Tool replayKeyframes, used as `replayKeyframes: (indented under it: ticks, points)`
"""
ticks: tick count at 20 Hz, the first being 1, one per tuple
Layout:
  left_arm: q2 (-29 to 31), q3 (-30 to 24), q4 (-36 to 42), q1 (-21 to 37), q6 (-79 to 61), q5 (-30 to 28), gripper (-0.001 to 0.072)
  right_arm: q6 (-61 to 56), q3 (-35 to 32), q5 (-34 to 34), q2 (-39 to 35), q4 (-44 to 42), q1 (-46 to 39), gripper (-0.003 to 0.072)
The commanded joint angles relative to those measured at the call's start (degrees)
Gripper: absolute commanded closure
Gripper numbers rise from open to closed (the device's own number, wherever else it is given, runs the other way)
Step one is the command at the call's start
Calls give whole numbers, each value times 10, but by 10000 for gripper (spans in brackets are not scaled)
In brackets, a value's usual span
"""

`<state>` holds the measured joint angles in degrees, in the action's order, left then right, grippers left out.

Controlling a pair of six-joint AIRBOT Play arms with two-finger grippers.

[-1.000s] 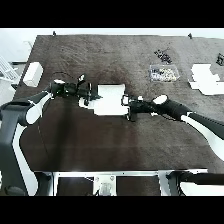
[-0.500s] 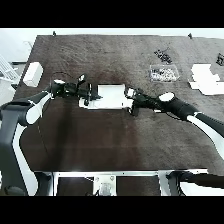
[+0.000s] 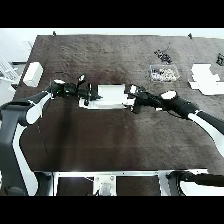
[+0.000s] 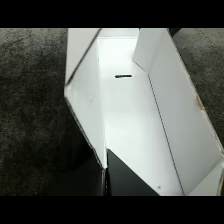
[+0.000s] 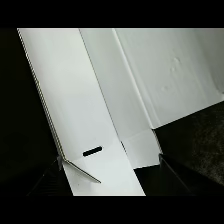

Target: Fold the box and place the chain.

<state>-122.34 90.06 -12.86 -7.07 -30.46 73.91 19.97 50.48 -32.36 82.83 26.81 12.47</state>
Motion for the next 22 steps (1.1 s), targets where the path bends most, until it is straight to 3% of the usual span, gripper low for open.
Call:
replayKeyframes:
  ticks: [1,13,22]
  points:
    - [0,0,0,1,0,0,688,0,17,-26,7,-11,-9,-23]
    - [0,0,0,1,0,0,688,15,67,-140,64,-11,-38,-23]
    - [0,0,0,1,0,0,688,17,90,-156,79,0,-52,-23]
